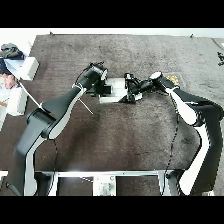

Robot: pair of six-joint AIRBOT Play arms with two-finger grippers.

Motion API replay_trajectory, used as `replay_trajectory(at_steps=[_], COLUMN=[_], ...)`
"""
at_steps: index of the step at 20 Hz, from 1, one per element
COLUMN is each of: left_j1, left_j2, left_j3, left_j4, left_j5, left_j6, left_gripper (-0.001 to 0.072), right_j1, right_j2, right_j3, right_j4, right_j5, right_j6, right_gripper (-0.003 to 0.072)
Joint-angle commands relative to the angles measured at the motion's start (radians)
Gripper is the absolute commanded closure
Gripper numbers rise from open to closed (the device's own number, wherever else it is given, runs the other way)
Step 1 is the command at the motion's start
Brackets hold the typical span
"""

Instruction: Fold the box and place the chain.

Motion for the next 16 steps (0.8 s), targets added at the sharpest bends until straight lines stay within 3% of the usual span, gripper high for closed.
replay_trajectory(at_steps=[1, 3, 11, 12, 16], left_j1=[-0.002, -0.002, -0.002, -0.002, -0.002], left_j2=[-0.008, -0.011, -0.010, -0.010, -0.007], left_j3=[0.004, 0.004, 0.004, 0.004, 0.004], left_j4=[0.037, 0.042, 0.041, 0.041, 0.041], left_j5=[-0.010, -0.020, -0.014, -0.014, -0.012], left_j6=[-0.026, -0.037, -0.044, -0.043, -0.043], left_gripper=[0.0369, 0.0608, 0.0610, 0.0697, 0.0697], right_j1=[0.000, 0.000, 0.000, 0.000, 0.000], right_j2=[0.000, 0.000, 0.000, 0.000, 0.000], right_j3=[0.000, 0.000, 0.000, 0.000, 0.000], right_j4=[0.000, 0.000, 0.000, 0.000, 0.000], right_j5=[0.000, 0.000, 0.000, 0.000, 0.000], right_j6=[-0.001, -0.001, -0.001, -0.001, -0.001], right_gripper=[0.0248, 0.0249, 0.0249, 0.0249, 0.0248])
